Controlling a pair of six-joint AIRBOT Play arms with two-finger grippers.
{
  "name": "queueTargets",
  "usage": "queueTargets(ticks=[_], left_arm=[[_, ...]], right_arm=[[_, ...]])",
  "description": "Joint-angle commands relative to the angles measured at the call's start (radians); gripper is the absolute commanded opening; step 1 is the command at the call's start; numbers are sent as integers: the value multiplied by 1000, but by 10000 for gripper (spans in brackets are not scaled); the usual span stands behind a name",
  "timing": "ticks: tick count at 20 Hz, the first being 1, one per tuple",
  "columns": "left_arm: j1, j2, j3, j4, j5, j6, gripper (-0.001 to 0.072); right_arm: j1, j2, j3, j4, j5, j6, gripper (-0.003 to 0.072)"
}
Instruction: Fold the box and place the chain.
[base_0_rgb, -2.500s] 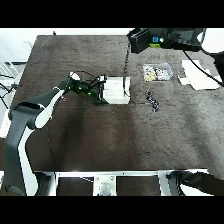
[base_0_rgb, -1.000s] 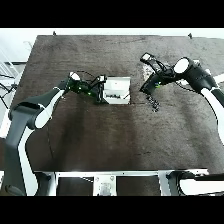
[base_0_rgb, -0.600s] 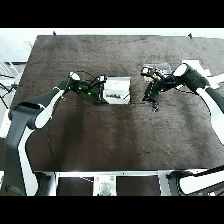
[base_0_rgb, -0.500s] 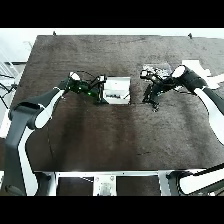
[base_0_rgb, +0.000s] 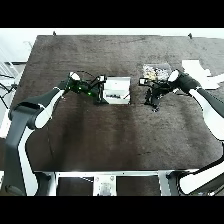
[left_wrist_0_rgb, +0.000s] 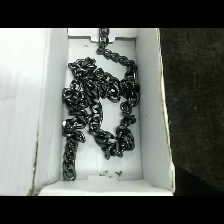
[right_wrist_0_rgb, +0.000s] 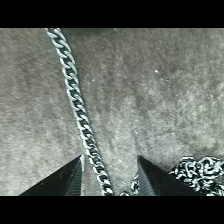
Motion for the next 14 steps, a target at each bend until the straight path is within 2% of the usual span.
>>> queueTargets(ticks=[1, 2, 4, 5, 6, 8, 11, 14], left_arm=[[0, 1, 0, 0, 0, 0, 626], [0, 1, 0, 0, 0, 0, 626], [0, 1, 0, 0, 0, 0, 626], [0, 1, 0, 0, 0, 0, 626], [0, 1, 0, 0, 0, 0, 625], [0, 1, 0, 0, 1, 0, 626], [0, 1, 0, 0, 1, 0, 626], [0, 1, 0, 0, 1, 0, 626]], right_arm=[[1, -8, -1, -13, -16, -4, 386], [1, -8, -1, -13, -16, -4, 369], [4, -11, -1, -13, -11, -3, 246], [8, -13, -1, -16, 0, -4, 176], [14, -14, -1, -16, 15, -3, 68], [18, -11, 12, -16, 49, 3, 4], [18, 31, 58, 8, 128, 73, 5], [18, 142, 107, 104, 177, 76, 4]])
